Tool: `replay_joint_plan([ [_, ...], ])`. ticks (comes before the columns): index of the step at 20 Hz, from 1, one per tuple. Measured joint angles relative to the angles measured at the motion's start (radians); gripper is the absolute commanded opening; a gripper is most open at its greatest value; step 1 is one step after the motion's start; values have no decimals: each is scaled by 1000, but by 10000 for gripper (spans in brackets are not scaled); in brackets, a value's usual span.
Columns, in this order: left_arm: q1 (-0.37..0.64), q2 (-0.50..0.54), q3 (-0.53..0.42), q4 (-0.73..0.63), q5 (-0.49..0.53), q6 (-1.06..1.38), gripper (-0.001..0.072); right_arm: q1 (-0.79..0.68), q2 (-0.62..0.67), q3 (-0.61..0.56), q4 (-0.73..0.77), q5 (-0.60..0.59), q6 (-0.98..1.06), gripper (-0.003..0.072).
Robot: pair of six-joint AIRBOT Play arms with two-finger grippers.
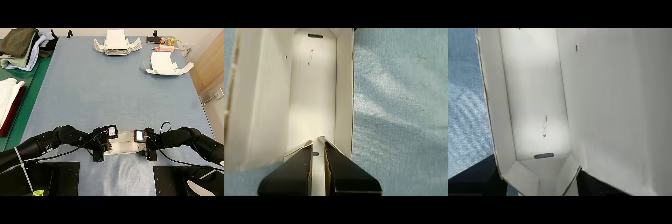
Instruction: Fold the box.
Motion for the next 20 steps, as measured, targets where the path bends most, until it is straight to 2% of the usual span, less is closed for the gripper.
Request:
replay_joint_plan([
  [1, -5, -5, 0, -7, 6, -1, 523, 0, 0, 0, 0, 0, 0, 472],
  [5, -13, -15, 0, -10, 17, -46, 521, 0, 0, 0, 0, 0, 0, 472],
  [6, -14, -16, 0, -8, 16, -58, 448, 0, 0, 0, 0, 0, 0, 472],
  [7, -14, -16, 0, -8, 14, -67, 334, 0, 0, 0, 0, 0, 0, 473],
  [9, -15, -16, 0, -5, 0, -76, 44, 0, 0, 0, 0, 0, -1, 473],
  [10, -15, -13, 0, -3, -10, -84, 16, 0, 0, 0, 0, 0, -1, 472],
  [14, -12, 39, 2, 114, -55, -267, 15, 0, 0, 0, 0, 1, -1, 472],
  [17, 16, 133, 23, 286, -136, -560, 16, 0, 0, 0, 0, 1, 0, 472],
  [20, 77, 259, 49, 421, -264, -849, 15, 0, 0, 0, 0, 1, 0, 472],
])
